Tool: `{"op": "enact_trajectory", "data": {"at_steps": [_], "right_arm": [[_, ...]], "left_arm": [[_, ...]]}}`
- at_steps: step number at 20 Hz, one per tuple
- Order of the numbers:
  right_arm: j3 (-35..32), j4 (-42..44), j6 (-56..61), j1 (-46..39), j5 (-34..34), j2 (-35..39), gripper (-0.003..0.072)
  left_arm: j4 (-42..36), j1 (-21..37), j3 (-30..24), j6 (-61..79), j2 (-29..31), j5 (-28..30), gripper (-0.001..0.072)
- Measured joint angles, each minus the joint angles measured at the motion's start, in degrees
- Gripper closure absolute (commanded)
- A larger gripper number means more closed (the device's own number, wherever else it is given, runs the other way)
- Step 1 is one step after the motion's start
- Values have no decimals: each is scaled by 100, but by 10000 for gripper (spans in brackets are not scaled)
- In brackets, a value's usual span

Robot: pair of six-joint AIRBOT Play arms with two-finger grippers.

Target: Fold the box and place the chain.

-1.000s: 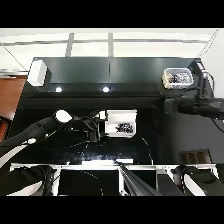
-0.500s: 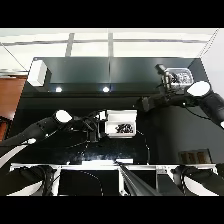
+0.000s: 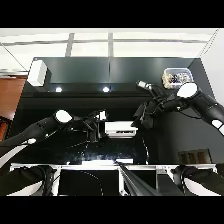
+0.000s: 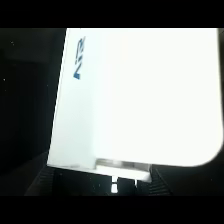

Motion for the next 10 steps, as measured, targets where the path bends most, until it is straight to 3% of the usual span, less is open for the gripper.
{"op": "enact_trajectory", "data": {"at_steps": [10], "right_arm": [[0,-367,-579,409,-52,-7,-34]], "left_arm": [[0,0,0,0,0,0,415]]}}
